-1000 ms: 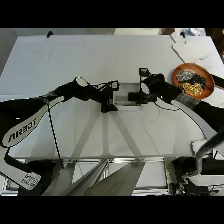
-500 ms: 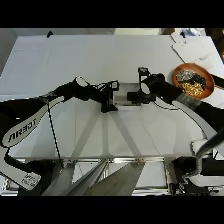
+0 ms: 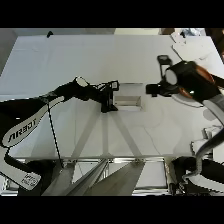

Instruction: Fold the box and place the chain.

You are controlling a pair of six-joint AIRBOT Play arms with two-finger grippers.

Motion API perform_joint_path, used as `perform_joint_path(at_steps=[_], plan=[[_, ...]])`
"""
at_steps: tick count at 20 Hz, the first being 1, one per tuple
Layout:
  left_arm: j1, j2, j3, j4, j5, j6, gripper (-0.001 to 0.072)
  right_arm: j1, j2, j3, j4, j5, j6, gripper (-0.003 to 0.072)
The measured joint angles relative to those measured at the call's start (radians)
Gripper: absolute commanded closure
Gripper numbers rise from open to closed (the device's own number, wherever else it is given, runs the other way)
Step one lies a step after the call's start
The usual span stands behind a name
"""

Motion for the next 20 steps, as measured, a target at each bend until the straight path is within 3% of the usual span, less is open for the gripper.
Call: perform_joint_path(at_steps=[3, 5, 10, 14, 20], plan=[[0.000, 0.000, 0.000, 0.000, 0.000, 0.000, 0.0555, -0.137, 0.031, 0.001, -0.026, 0.007, -0.069, 0.0333], [0.000, 0.000, 0.000, 0.000, 0.000, 0.000, 0.0555, -0.249, 0.041, 0.001, -0.029, -0.006, -0.109, 0.0243], [0.000, 0.000, 0.000, 0.000, 0.000, 0.000, 0.0555, -0.491, 0.024, 0.014, -0.020, -0.146, -0.217, 0.0244], [0.000, 0.000, 0.000, 0.000, 0.000, -0.001, 0.0555, -0.585, -0.091, 0.078, -0.006, -0.205, -0.319, 0.0244], [0.000, 0.000, 0.000, 0.000, 0.000, -0.001, 0.0555, -0.614, -0.298, 0.174, 0.077, -0.246, -0.362, 0.0243]])
